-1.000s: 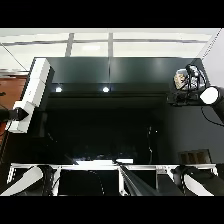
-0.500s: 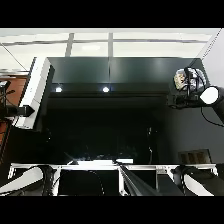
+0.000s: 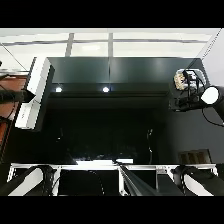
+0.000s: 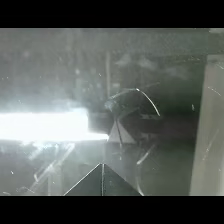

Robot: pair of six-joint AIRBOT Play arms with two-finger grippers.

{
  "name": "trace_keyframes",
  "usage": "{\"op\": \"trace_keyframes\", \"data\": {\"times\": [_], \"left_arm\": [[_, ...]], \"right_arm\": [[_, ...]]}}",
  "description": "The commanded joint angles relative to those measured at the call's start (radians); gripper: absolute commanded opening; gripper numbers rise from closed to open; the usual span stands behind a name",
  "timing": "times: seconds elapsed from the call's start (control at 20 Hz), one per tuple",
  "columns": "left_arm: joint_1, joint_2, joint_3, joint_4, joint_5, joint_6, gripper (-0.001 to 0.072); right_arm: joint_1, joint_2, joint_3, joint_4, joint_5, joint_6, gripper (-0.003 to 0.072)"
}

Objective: Fold the box and place the chain.

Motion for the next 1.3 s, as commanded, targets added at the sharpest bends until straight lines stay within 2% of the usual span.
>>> {"op": "trace_keyframes", "data": {"times": [0.0,0.05,0.1,0.2,0.25,0.35,0.4,0.5,1.25], "left_arm": [[-0.180,0.093,-0.005,-0.029,-0.025,-0.190,0.0137],[-0.254,0.109,-0.034,-0.032,0.013,-0.172,0.0024],[-0.335,0.119,-0.075,-0.028,0.087,-0.157,0.0024],[-0.496,0.122,-0.171,-0.019,0.304,-0.153,0.0024],[-0.565,0.122,-0.211,0.011,0.419,-0.153,0.0024],[-0.632,0.116,-0.241,0.058,0.552,-0.158,0.0024],[-0.636,0.113,-0.241,0.056,0.578,-0.158,0.0025],[-0.631,0.114,-0.240,0.054,0.597,-0.158,0.0026],[-0.631,0.108,-0.240,0.054,0.592,-0.158,0.0026]], "right_arm": [[0.037,0.016,-0.001,-0.004,-0.064,-0.068,0.0020],[0.070,0.018,-0.006,0.002,-0.135,-0.104,0.0020],[0.109,0.018,-0.018,-0.002,-0.233,-0.127,0.0020],[0.154,0.017,-0.048,-0.024,-0.421,-0.137,0.0020],[0.161,0.016,-0.056,-0.050,-0.477,-0.137,0.0021],[0.149,0.015,-0.058,-0.108,-0.504,-0.137,0.0020],[0.139,0.015,-0.058,-0.121,-0.487,-0.137,0.0021],[0.131,0.015,-0.058,-0.121,-0.457,-0.137,0.0021],[0.131,0.015,-0.058,-0.121,-0.456,-0.137,0.0021]]}}
